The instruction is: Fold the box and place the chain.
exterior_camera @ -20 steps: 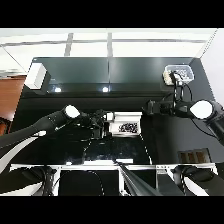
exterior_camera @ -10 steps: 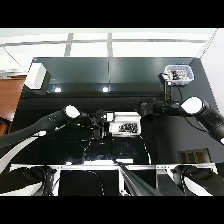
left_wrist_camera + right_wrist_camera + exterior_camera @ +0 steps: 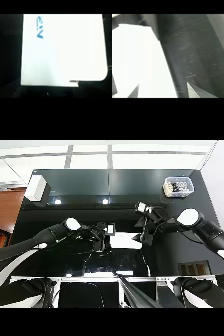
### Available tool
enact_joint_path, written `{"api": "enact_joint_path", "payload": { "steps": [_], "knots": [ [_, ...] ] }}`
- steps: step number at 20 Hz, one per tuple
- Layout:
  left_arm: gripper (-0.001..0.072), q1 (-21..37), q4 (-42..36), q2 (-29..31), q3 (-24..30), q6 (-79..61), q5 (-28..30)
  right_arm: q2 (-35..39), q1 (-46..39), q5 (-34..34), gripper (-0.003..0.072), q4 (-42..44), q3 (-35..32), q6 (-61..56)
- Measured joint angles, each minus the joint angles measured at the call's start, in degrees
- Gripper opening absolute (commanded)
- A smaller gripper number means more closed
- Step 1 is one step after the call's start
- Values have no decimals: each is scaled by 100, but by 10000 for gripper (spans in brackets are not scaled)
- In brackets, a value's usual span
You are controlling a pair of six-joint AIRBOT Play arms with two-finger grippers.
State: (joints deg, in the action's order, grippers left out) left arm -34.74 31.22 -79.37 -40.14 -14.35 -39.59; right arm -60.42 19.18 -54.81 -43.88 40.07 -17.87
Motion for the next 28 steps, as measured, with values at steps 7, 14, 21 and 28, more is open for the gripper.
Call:
{"api": "enact_joint_path", "payload": {
  "steps": [7,14,21,28],
  "knots": [
    [362,-22,61,0,0,39,13,0,337,-9,716,33,-197,706],
    [362,-22,74,0,0,55,17,2,376,-17,189,46,-219,807],
    [363,-22,83,0,0,46,20,7,376,-2,188,24,-192,758],
    [362,-22,90,0,0,35,22,13,376,-24,62,173,-125,518]
  ]
}}
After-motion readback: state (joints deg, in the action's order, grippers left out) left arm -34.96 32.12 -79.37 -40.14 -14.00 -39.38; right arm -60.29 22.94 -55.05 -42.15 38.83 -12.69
